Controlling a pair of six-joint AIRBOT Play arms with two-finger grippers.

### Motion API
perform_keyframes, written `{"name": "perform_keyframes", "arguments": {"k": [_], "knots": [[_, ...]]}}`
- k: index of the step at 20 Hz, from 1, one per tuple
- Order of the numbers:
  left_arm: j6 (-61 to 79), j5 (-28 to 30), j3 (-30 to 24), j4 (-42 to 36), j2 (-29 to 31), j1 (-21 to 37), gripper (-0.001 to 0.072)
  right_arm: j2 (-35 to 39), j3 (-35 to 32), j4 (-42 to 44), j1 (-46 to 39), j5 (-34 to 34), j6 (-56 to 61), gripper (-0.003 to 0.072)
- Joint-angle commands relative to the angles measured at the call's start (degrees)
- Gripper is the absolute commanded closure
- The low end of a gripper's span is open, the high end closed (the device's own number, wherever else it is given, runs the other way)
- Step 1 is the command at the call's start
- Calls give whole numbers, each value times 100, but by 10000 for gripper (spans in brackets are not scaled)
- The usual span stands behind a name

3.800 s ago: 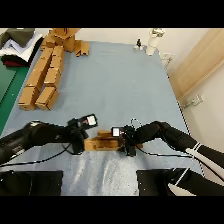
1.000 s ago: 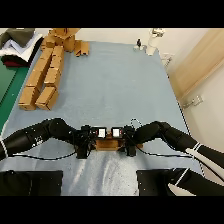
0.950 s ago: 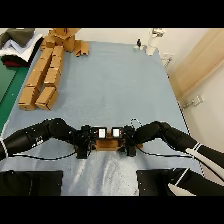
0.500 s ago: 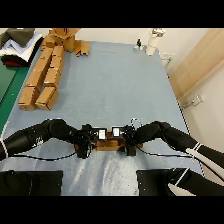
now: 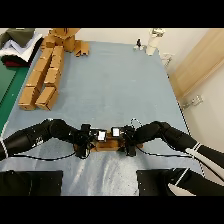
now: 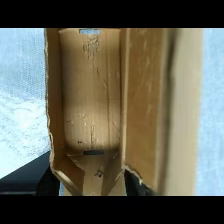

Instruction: Fold the box.

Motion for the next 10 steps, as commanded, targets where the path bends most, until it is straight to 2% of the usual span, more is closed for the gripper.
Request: {"name": "perform_keyframes", "arguments": {"k": [1,2,3,5,10], "knots": [[-2,35,0,-212,-2,-2,539,2,4,-2,0,0,0,269],[0,96,0,-339,-2,-2,560,2,4,-2,0,0,0,269],[31,166,0,-415,-2,-7,693,2,4,-2,0,0,0,269],[37,310,0,-463,-2,-48,697,2,4,-2,0,0,0,269],[39,251,0,-920,-4,-48,697,2,4,-2,0,0,0,269]]}}
